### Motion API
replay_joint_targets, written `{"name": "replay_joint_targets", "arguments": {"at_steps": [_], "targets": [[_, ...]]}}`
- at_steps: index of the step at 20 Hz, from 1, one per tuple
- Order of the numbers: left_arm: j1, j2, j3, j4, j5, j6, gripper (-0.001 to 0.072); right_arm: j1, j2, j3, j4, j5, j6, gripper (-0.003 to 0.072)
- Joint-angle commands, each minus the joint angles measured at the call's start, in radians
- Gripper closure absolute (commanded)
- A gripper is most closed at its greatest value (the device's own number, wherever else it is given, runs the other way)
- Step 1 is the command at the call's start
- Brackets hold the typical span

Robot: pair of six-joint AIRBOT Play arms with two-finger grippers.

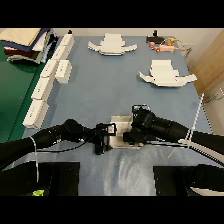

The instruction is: Fold the box.

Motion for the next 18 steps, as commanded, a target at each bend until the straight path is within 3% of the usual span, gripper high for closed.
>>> {"name": "replay_joint_targets", "arguments": {"at_steps": [1,3,9,10,11,12,13,18], "targets": [[0.0,0.0,0.001,0.002,-0.001,0.001,0.0182,0.0,0.0,0.0,-0.041,-0.047,0.041,0.0466],[0.0,-0.001,0.001,0.002,-0.001,0.001,0.0182,0.001,0.0,0.0,-0.045,-0.049,0.042,0.0668],[0.0,-0.001,0.001,0.002,-0.001,0.001,0.0182,0.001,0.0,0.0,-0.032,-0.051,0.035,0.0682],[0.0,-0.001,0.001,0.002,-0.001,0.001,0.0182,0.001,0.002,0.0,-0.025,-0.058,0.026,0.0645],[0.0,-0.001,0.001,0.002,-0.001,0.001,0.0183,0.001,0.003,0.0,-0.022,-0.07,0.014,0.0456],[0.0,-0.001,0.001,0.002,-0.001,0.001,0.0182,0.001,0.005,0.001,-0.021,-0.09,0.014,0.0174],[0.0,-0.001,0.001,0.002,-0.001,0.001,0.0182,0.001,0.005,0.002,-0.025,-0.11,0.014,0.0114],[0.0,-0.001,0.001,0.002,-0.001,0.001,0.0182,0.001,0.005,0.002,-0.028,-0.121,0.014,0.0118]]}}
